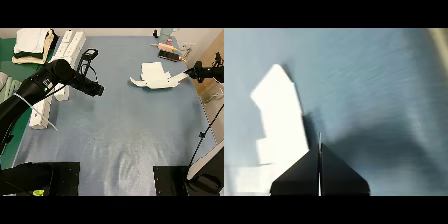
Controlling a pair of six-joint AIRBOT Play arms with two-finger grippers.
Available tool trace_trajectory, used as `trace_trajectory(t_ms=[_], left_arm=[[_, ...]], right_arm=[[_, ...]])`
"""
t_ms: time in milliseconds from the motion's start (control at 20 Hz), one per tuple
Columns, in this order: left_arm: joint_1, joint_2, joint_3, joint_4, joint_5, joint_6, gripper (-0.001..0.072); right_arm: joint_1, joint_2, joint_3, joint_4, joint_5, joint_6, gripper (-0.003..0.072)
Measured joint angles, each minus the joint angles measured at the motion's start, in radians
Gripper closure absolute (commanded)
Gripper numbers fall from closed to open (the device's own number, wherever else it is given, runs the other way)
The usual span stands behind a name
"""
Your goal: Fold the box.
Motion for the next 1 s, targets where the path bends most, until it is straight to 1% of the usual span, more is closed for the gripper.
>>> trace_trajectory(t_ms=[100,200,300,350,450,550,650,800,950,1000], left_arm=[[0.000,0.002,0.000,0.000,-0.013,-0.022,0.0694],[0.002,0.006,0.000,0.000,-0.038,-0.040,0.0694],[0.002,0.016,0.000,0.000,-0.074,-0.055,0.0694],[0.002,0.022,0.000,-0.001,-0.093,-0.058,0.0694],[0.002,0.036,-0.001,-0.002,-0.130,-0.065,0.0694],[0.002,0.058,-0.013,-0.003,-0.156,-0.065,0.0694],[0.002,0.089,-0.049,-0.003,-0.171,-0.064,0.0695],[0.002,0.156,-0.145,-0.010,-0.181,-0.059,0.0695],[0.002,0.238,-0.260,-0.040,-0.176,-0.044,0.0694],[0.002,0.262,-0.293,-0.046,-0.175,-0.040,0.0694]], right_arm=[[0.013,0.036,-0.026,0.043,0.055,-0.004,0.0688],[0.036,0.105,-0.095,0.051,0.079,-0.006,0.0688],[0.067,0.203,-0.210,0.042,0.081,-0.013,0.0688],[0.084,0.263,-0.285,0.030,0.072,-0.018,0.0688],[0.117,0.389,-0.448,0.004,0.026,-0.024,0.0688],[0.148,0.542,-0.659,-0.026,-0.035,-0.029,0.0688],[0.180,0.704,-0.883,-0.042,-0.113,-0.029,0.0688],[0.235,0.958,-1.220,-0.055,-0.226,-0.018,0.0688],[0.290,1.188,-1.479,-0.072,-0.306,0.030,0.0684],[0.307,1.252,-1.540,-0.083,-0.321,0.056,0.0634]])
